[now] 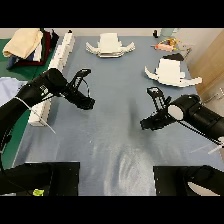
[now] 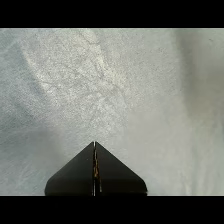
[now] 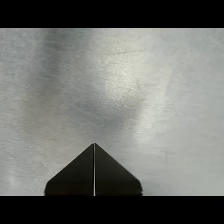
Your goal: Fold the box.
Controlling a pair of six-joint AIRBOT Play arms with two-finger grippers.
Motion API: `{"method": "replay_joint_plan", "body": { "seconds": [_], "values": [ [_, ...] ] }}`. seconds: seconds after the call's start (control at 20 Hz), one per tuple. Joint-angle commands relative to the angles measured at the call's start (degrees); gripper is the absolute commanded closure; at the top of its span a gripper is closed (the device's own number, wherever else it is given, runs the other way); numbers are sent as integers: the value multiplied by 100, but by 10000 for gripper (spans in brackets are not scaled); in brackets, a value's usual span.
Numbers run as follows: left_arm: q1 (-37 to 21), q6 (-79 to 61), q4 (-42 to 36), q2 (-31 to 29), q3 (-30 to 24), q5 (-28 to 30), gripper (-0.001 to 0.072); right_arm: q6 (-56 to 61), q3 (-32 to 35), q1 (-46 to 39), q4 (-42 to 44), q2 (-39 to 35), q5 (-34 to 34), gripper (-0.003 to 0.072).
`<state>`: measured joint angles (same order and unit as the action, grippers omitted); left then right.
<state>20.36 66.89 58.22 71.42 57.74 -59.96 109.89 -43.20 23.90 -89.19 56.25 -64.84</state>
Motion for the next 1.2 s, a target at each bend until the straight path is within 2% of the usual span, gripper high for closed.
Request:
{"method": "replay_joint_plan", "body": {
  "seconds": [0.0, 0.15, 0.2, 0.3, 0.35, 0.4, 0.45, 0.6, 0.65, 0.7, 0.8, 0.9, 1.15],
  "values": [
    [0, 0, -2, 2, 2, -2, 691, 74, -4, 0, 557, 4, 302, 682],
    [2, 2, -81, 4, -7, 114, 691, 116, -11, 0, 396, 11, 509, 682],
    [2, 2, -92, 4, -7, 186, 691, 116, -48, -2, 83, 11, 616, 682],
    [2, 4, -153, 4, -7, 243, 691, 173, -297, -162, -1366, 66, 929, 682],
    [2, 11, -201, 4, -7, 286, 691, 168, -614, -564, -2048, 234, 898, 681],
    [2, 94, -286, 4, -7, 354, 690, 122, -992, -1152, -2297, 503, 839, 647],
    [2, 232, -345, 4, -7, 389, 690, -122, -1453, -1943, -2190, 881, 822, 518],
    [2, 343, -420, 4, -7, 411, 691, -1237, -2883, -4050, -1071, 2175, 872, 478],
    [0, 343, -420, 4, -7, 422, 691, -1488, -3427, -4653, -474, 2669, 874, 310],
    [0, 343, -420, 4, -7, 466, 691, -1637, -3901, -5141, 166, 3108, 857, 227],
    [0, 345, -420, 4, -7, 564, 690, -1792, -4719, -5871, 1443, 3915, 848, 224],
    [0, 343, -420, 4, -7, 588, 691, -2087, -5307, -6240, 2402, 4507, 852, 224],
    [0, 348, -422, 7, -7, 597, 690, -2142, -6419, -6319, 2470, 5353, 835, 224]
  ]
}}
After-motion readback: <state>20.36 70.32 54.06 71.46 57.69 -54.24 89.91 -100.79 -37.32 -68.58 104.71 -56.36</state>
